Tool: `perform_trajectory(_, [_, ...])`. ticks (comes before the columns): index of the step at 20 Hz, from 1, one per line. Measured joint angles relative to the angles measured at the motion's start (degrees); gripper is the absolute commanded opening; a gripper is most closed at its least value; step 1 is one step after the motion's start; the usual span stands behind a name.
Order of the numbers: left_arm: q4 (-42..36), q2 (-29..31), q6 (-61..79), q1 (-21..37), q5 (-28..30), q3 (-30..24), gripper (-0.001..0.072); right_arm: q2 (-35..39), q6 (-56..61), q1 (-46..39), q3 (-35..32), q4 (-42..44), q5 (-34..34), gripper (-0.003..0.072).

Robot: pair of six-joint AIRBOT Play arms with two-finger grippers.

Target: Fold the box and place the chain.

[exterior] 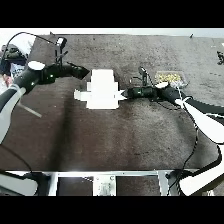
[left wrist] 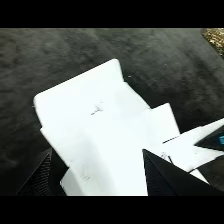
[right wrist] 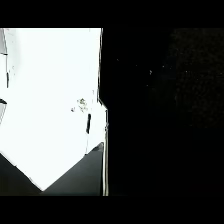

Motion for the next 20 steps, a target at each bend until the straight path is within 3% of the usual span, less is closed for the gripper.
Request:
perform_trajectory(6, [7.6,-15.4,-9.0,2.0,-17.9,20.3,0.0614,0.0,-1.1,0.0,0.0,-0.8,-0.9,0.0010])
perform_trajectory(10, [9.3,-22.6,-12.2,2.3,-23.0,28.1,0.0612,0.0,-2.1,0.0,0.0,-0.9,-1.7,0.0009])
perform_trajectory(19, [8.3,-28.7,-12.3,2.2,-27.5,32.7,0.0611,1.6,-4.7,0.0,0.0,-0.6,-2.5,0.0010])
perform_trajectory(20, [7.8,-28.9,-12.0,2.2,-27.7,32.8,0.0580,1.7,-4.9,0.1,0.0,-0.6,-2.5,0.0010])
